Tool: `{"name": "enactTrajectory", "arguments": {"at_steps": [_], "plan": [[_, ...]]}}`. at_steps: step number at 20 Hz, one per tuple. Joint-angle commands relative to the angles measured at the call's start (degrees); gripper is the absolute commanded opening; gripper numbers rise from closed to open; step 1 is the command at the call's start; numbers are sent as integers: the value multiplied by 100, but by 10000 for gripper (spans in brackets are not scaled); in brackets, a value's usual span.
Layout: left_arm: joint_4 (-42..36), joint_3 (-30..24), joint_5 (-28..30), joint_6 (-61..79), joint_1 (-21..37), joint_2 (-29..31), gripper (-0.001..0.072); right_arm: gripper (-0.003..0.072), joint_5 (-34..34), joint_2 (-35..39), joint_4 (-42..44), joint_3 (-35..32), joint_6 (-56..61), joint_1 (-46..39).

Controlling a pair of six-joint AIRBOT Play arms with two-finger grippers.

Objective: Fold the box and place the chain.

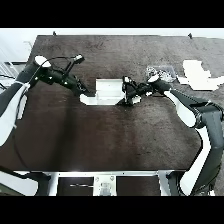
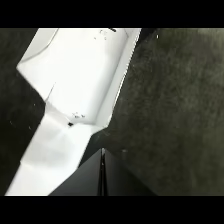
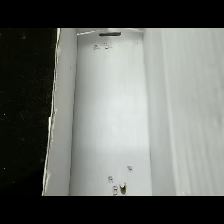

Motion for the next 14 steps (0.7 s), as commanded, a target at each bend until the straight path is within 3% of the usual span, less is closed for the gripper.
{"name": "enactTrajectory", "arguments": {"at_steps": [1,5,7,11,14], "plan": [[-313,-855,881,-1585,358,706,11,578,2,0,0,0,2,2],[-579,-1342,1213,-2691,811,1132,11,579,0,0,0,0,2,2],[-214,-1427,1215,-3209,925,1123,11,579,2,0,0,0,0,2],[-192,-1552,1386,-3644,940,1062,12,578,2,0,0,0,2,2],[-203,-1552,1191,-3641,940,785,12,579,0,0,0,0,0,2]]}}
